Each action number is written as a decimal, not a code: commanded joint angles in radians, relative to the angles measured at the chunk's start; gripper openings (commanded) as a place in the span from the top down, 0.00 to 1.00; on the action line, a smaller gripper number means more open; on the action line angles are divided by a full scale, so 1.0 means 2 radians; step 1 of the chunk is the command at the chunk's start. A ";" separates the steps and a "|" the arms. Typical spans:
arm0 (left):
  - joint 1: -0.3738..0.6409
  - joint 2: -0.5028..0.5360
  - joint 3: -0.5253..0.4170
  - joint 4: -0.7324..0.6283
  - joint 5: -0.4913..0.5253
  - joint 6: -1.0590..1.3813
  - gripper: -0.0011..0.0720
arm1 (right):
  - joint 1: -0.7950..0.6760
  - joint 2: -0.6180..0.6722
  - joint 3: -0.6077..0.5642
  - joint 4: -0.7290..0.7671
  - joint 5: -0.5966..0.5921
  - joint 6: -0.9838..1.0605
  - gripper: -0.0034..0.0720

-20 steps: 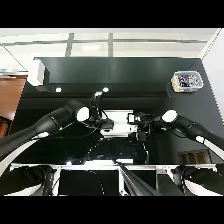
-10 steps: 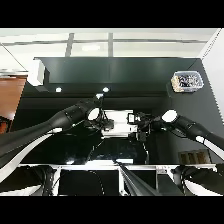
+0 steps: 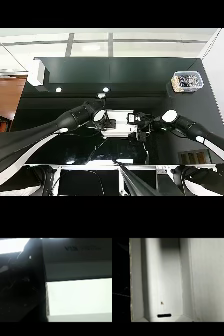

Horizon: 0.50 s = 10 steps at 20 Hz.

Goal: Fold the box and place the chain.

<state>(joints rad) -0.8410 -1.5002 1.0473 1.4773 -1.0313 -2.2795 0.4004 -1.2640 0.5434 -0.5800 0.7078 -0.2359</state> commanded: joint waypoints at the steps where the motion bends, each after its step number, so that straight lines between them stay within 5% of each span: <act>1: -0.002 -0.001 0.001 -0.010 0.001 -0.003 0.69 | 0.001 0.000 0.000 0.000 -0.001 0.000 0.40; 2: -0.002 -0.001 0.001 -0.010 0.000 -0.003 0.43 | 0.001 0.000 0.000 0.000 -0.001 0.000 0.40; 4: -0.002 -0.001 0.001 -0.010 -0.006 -0.003 0.37 | 0.001 0.000 0.000 0.000 -0.001 0.000 0.40; 5: -0.002 -0.001 0.001 -0.008 -0.006 -0.004 0.45 | 0.001 0.000 0.000 0.000 -0.001 0.000 0.40; 6: -0.002 -0.001 0.001 -0.008 -0.006 -0.004 0.79 | 0.001 0.000 0.000 0.000 -0.001 0.000 0.40; 7: -0.002 -0.001 0.001 -0.008 -0.002 -0.003 0.94 | 0.001 0.000 0.000 0.000 -0.001 0.000 0.40; 10: -0.002 -0.001 0.001 -0.007 0.001 -0.003 0.94 | 0.001 0.000 0.000 0.000 -0.001 0.000 0.40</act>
<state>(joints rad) -0.8448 -1.5017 1.0481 1.4658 -1.0443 -2.2913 0.4004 -1.2640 0.5434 -0.5797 0.7059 -0.2348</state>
